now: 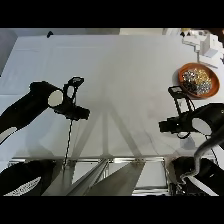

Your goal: Fold the box and place the chain.

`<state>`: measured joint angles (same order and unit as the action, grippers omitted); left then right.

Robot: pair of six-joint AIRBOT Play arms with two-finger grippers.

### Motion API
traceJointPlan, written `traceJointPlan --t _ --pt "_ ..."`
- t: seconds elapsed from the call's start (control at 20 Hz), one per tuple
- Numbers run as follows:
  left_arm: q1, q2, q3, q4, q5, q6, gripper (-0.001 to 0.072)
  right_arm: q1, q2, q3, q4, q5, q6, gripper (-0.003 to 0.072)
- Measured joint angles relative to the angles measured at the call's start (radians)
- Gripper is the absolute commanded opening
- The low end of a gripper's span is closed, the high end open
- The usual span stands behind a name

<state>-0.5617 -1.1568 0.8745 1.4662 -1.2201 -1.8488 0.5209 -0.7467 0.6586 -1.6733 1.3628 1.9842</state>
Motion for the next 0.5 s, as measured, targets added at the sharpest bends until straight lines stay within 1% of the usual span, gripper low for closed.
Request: traceJointPlan --t 0.15,0.25,0.35,0.45,0.5 --pt "0.000 0.000 0.000 0.000 0.000 0.000 0.0010 -0.040 0.000 0.000 -0.019 0.000 -0.002 0.0015" --pt "0.000 0.000 0.000 0.000 0.000 0.000 0.0010 -0.116 0.000 0.008 -0.034 0.009 -0.035 0.0015" --pt "0.000 0.000 0.000 0.000 0.000 0.000 0.0010 -0.248 0.000 0.033 -0.060 0.027 -0.106 0.0015" --pt "0.000 0.000 0.000 0.000 0.000 0.000 0.0010 -0.418 -0.005 0.064 -0.109 0.039 -0.202 0.0016" --pt "0.000 0.000 0.000 0.000 0.000 0.000 0.0010 -0.517 -0.010 0.079 -0.142 0.037 -0.257 0.0034"
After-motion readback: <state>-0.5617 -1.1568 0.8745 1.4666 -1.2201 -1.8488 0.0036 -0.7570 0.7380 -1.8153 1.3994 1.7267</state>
